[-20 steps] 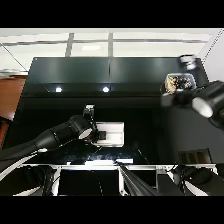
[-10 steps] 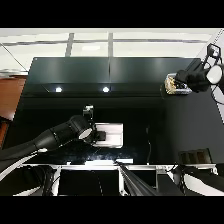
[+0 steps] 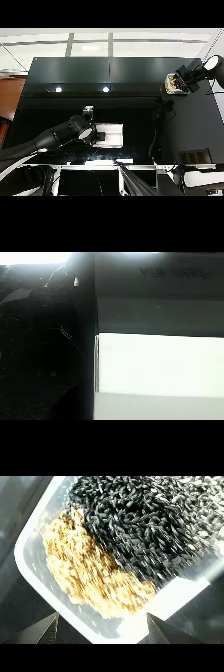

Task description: Fold the box and place the chain.

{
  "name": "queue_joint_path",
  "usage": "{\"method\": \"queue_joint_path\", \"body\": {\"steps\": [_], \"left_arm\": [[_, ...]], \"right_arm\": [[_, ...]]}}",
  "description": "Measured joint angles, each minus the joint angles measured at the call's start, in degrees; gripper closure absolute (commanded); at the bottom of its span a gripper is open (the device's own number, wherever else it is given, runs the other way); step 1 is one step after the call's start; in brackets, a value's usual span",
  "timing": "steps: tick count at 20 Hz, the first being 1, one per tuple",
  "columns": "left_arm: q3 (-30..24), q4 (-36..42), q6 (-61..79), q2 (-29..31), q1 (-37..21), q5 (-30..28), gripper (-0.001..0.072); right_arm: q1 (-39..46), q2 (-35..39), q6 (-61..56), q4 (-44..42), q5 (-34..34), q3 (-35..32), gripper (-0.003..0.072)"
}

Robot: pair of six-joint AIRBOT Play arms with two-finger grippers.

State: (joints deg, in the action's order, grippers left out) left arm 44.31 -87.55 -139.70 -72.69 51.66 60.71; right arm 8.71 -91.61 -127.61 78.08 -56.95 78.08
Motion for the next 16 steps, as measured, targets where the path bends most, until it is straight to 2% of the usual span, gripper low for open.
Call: {"method": "queue_joint_path", "body": {"steps": [8, 11, 12, 13, 14, 15, 16], "left_arm": [[0.00, -0.02, -0.07, 0.02, 0.00, 0.04, 0.0680], [0.00, -0.07, -0.07, 0.02, 0.00, 0.07, 0.0680], [0.00, -0.07, -0.07, 0.02, 0.00, 0.04, 0.0680], [0.00, -0.09, -0.07, 0.02, 0.00, 0.07, 0.0680], [0.00, -0.13, -0.09, 0.02, 0.00, 0.07, 0.0680], [0.00, -0.22, -0.11, 0.02, 0.00, 0.07, 0.0680], [0.00, -0.24, -0.11, 0.02, 0.00, 0.07, 0.0680]], "right_arm": [[0.55, -4.66, -1.01, -5.35, 4.00, 0.52, 0.0088], [0.52, -5.42, -0.70, -5.90, 4.46, 0.57, 0.0122], [0.52, -5.62, -0.42, -5.95, 4.57, 0.57, 0.0220], [0.52, -5.88, -0.31, -5.95, 4.44, 0.57, 0.0233], [0.52, -6.01, -0.07, -5.99, 4.44, 0.52, 0.0350], [0.48, -6.27, 0.35, -6.21, 4.48, 0.52, 0.0430], [0.48, -6.38, 1.18, -6.47, 4.85, 0.52, 0.0596]]}}
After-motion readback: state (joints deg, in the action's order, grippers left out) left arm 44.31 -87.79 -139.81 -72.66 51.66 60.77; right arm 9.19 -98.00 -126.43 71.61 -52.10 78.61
